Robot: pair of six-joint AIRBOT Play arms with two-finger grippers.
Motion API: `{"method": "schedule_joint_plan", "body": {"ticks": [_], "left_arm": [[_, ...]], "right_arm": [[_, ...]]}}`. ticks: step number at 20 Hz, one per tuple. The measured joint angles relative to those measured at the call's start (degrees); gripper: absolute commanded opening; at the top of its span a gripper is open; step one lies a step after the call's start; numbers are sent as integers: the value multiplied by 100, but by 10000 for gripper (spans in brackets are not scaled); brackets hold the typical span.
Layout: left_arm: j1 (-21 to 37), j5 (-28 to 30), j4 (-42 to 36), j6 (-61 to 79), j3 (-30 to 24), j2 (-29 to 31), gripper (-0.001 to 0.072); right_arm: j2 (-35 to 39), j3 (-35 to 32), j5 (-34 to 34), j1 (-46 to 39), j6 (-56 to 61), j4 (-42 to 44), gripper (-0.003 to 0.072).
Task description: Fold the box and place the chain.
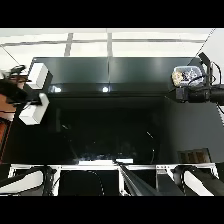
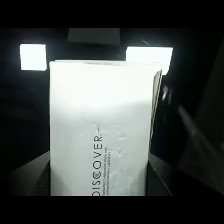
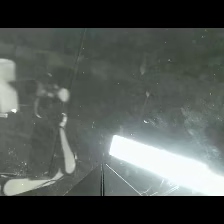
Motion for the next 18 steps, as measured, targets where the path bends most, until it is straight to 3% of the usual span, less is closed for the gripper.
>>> {"method": "schedule_joint_plan", "body": {"ticks": [5, 12, 13, 14, 15, 18], "left_arm": [[717, 1287, -809, 1051, 162, -435, 370], [848, 1434, -984, 1899, 1169, -1515, 374], [837, 1423, -962, 1965, 1290, -1639, 413], [828, 1410, -931, 2009, 1379, -1735, 676], [817, 1434, -911, 2048, 1456, -1805, 715], [758, 1537, -828, 2074, 1805, -1888, 715]], "right_arm": [[0, 0, -72, 0, 2, 0, 12], [0, 0, -205, 0, 4, 2, 12], [0, 0, -210, 0, 7, 2, 12], [0, 0, -216, 0, 9, 4, 11], [0, 0, -219, 0, 11, 7, 11], [0, 0, -234, 17, 28, 26, 12]]}}
